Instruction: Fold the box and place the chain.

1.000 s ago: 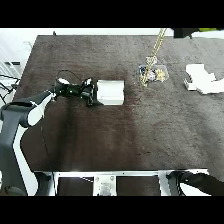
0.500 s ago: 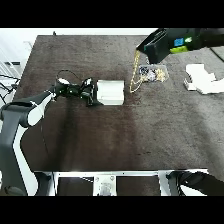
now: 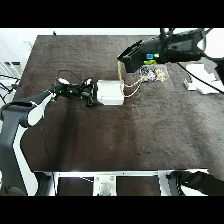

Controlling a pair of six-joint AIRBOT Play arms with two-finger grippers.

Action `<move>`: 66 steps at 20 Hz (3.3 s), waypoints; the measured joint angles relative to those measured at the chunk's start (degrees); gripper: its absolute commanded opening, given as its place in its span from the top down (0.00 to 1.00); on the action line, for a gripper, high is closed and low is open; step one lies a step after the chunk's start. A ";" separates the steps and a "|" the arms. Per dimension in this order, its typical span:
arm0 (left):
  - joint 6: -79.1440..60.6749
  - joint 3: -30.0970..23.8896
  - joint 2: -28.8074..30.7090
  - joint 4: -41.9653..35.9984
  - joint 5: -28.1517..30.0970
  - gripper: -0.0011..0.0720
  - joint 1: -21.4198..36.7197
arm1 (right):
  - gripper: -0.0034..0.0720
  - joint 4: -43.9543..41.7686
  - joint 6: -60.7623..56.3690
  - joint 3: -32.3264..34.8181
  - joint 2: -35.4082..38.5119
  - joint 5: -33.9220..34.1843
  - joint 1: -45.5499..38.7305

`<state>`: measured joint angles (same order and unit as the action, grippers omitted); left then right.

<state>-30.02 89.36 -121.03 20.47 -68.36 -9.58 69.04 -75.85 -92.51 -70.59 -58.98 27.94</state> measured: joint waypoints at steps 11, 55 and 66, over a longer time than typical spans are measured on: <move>-0.02 0.00 0.00 0.00 0.00 0.58 0.00 | 0.94 -2.32 0.28 1.64 -10.95 5.66 0.15; 0.00 0.00 0.00 0.00 0.00 0.58 0.00 | 0.28 -21.90 -0.85 9.31 -38.47 32.48 -21.92; 0.00 0.00 0.00 -0.02 0.00 0.58 0.00 | 0.94 -22.97 -0.31 7.04 -36.28 30.97 -21.05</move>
<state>-30.02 89.36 -121.03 20.45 -68.36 -9.58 46.06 -76.16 -85.47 -106.87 -28.01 6.90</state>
